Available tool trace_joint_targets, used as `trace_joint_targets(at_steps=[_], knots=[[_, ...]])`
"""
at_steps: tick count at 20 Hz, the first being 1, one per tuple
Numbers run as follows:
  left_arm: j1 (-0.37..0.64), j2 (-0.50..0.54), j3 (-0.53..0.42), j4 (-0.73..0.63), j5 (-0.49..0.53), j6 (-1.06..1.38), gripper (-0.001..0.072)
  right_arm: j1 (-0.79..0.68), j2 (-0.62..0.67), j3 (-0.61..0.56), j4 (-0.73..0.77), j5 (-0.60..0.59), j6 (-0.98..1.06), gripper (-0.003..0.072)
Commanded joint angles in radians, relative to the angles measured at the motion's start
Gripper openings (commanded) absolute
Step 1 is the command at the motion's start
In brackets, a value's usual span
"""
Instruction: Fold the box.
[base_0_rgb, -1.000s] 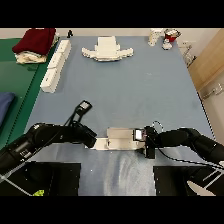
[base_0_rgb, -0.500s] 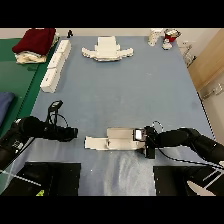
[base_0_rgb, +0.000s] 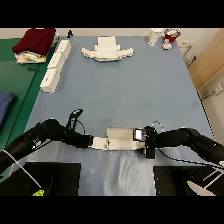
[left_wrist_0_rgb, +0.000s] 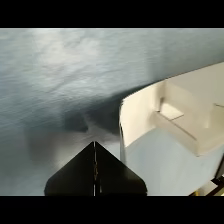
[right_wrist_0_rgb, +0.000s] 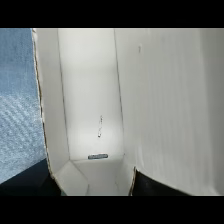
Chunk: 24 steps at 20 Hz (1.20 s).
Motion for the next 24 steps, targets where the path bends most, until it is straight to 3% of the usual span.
trace_joint_targets(at_steps=[1,7,14,15,16,17,24], knots=[[-0.08,-0.025,0.026,-0.072,0.084,0.002,0.0013,0.0,0.0,0.001,0.0,0.0,0.0,0.0509],[-0.08,-0.026,0.14,-0.08,-0.011,0.001,0.0014,0.0,0.0,0.001,0.0,0.0,0.0,0.0509],[-0.08,-0.026,0.149,-0.08,-0.021,0.002,0.0017,0.0,0.0,0.001,0.0,0.0,0.0,0.0509],[-0.08,-0.026,0.149,-0.08,-0.021,0.002,0.0183,0.0,0.0,0.001,0.0,0.0,0.0,0.0509],[-0.08,-0.026,0.149,-0.081,-0.021,0.001,0.0537,0.0,0.0,0.001,0.0,0.0,0.0,0.0508],[-0.08,-0.026,0.149,-0.084,-0.021,0.0,0.063,0.0,0.0,0.001,0.0,0.0,0.0,0.0509],[-0.08,-0.029,0.149,-0.167,-0.012,0.001,0.0627,0.0,0.0,0.001,0.0,0.0,0.0,0.0509]])
